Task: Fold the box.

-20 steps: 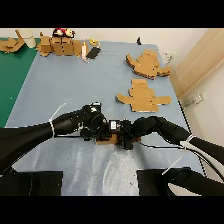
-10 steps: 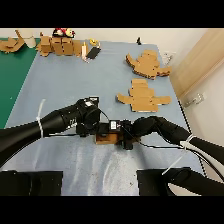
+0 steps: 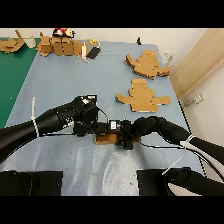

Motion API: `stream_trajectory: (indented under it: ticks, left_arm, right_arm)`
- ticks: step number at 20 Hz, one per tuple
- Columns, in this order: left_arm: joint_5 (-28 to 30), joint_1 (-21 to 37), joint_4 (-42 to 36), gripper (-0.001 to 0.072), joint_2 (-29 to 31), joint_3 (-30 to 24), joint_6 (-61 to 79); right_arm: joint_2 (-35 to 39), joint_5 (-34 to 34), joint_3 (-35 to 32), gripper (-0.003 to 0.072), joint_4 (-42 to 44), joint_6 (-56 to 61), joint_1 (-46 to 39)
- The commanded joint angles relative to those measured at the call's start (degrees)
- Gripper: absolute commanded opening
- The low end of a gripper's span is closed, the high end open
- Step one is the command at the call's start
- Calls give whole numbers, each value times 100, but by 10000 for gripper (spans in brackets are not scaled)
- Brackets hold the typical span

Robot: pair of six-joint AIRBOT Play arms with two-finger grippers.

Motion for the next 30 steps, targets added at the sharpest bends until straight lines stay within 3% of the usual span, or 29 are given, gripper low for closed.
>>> stream_trajectory:
  ticks: [1, 3, 4, 14, 16, 20, 24, 27, 30]
  left_arm:
    - [-20, 7, -31, 585, 13, 39, 2]
    - [-39, 7, -31, 262, 13, 42, 0]
    - [-39, 7, -35, 235, 13, 42, 2]
    - [-35, 17, -26, 234, 219, 52, 9]
    - [-42, 20, 2, 12, 258, 52, 22]
    - [-197, 199, -46, 10, 260, 50, 389]
    - [-55, 369, -741, 10, 400, -26, 2498]
    - [570, 374, -1082, 10, 942, -448, 3985]
    - [1174, 417, -1126, 10, 1864, -1325, 4719]
  right_arm:
    - [2, 0, -2, 440, 0, 2, 2]
    - [2, 2, -2, 440, 0, 2, 2]
    - [2, 2, -2, 440, 0, 2, 2]
    - [2, 2, -2, 440, 0, 2, 0]
    - [2, 2, -2, 440, 0, 2, 2]
    - [2, 2, -2, 441, 0, 2, 2]
    - [2, 0, -2, 440, 0, 2, 2]
    - [2, 0, -2, 440, 0, 2, 2]
    - [2, 2, -2, 440, 0, 2, 2]
